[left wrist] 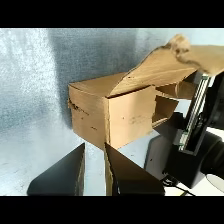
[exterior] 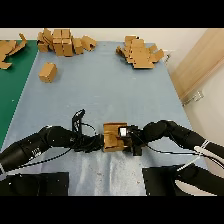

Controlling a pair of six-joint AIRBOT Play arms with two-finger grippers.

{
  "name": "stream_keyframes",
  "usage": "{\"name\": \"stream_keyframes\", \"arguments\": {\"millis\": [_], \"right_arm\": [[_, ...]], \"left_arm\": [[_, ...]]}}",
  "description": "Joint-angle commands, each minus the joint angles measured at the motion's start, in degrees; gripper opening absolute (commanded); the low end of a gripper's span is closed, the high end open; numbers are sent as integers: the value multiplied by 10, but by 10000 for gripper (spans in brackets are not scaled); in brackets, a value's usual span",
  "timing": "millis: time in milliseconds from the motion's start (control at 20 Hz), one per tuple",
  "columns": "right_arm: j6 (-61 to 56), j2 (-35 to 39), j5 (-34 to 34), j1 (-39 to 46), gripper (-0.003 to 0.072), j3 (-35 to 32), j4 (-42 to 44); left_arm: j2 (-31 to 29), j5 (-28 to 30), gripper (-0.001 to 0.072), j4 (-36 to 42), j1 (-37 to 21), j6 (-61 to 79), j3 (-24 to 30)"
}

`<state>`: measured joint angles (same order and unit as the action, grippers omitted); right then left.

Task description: Fold the box.

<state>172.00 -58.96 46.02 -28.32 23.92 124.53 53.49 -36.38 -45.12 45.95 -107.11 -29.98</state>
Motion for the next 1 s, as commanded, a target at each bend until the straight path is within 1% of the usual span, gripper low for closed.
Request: {"name": "stream_keyframes", "arguments": {"millis": [0, 300, 400, 600, 750, 850, 950], "right_arm": [[0, 0, 0, 0, 507, 0, 0], [0, 0, 0, 0, 506, 0, 0], [0, 0, 0, 0, 506, 0, 0], [0, 0, 0, 0, 506, 0, 0], [0, 0, 0, 0, 507, 0, 0], [0, 0, 0, 0, 506, 0, 0], [0, 0, 1, 0, 507, 0, 3]], "left_arm": [[0, 0, 202, -4, 0, 1, -4], [1, -4, 204, -12, -6, -2, -4], [1, 1, 401, -10, -6, -3, -4], [8, 7, 399, -17, -6, -3, -15], [39, -19, 399, -34, -3, -3, -39], [63, -22, 399, -61, 14, -12, -60], [84, -42, 399, -115, 31, -58, -87]]}}
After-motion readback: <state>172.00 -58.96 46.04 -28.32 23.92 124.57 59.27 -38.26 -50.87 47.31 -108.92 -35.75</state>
